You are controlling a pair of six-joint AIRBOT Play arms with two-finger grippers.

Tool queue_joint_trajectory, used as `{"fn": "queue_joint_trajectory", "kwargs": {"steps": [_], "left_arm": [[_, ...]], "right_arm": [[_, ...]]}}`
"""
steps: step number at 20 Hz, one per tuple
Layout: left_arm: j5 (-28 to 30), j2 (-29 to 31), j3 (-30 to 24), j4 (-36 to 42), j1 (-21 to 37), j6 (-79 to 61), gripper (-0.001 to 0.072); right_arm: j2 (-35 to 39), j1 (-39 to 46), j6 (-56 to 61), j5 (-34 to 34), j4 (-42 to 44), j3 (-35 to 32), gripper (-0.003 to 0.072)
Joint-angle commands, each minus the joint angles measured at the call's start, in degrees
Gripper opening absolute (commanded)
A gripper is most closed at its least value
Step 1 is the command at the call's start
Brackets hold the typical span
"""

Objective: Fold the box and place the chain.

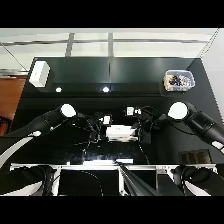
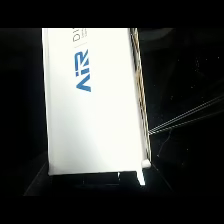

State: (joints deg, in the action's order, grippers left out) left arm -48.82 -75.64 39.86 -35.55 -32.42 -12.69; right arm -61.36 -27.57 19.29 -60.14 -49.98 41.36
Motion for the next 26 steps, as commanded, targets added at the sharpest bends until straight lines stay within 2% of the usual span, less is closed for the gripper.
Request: {"fn": "queue_joint_trajectory", "kwargs": {"steps": [1,2,18,26], "left_arm": [[0.15,0.02,0.07,0.02,-0.02,0.07,0.0512],[0.15,0.02,0.07,0.02,-0.02,0.07,0.0512],[0.15,0.02,0.07,0.02,-0.02,0.09,0.0512],[0.2,0.02,0.07,0.02,-0.02,0.09,0.0512]], "right_arm": [[0.0,-0.07,0.02,0.15,-0.04,-0.5,0.0325],[0.0,-0.07,0.02,0.31,-0.02,-0.66,0.0307],[0.04,-0.04,0.0,1.97,0.11,-1.81,0.0309],[0.26,-0.02,4.52,-1.33,0.42,0.76,0.0309]]}}
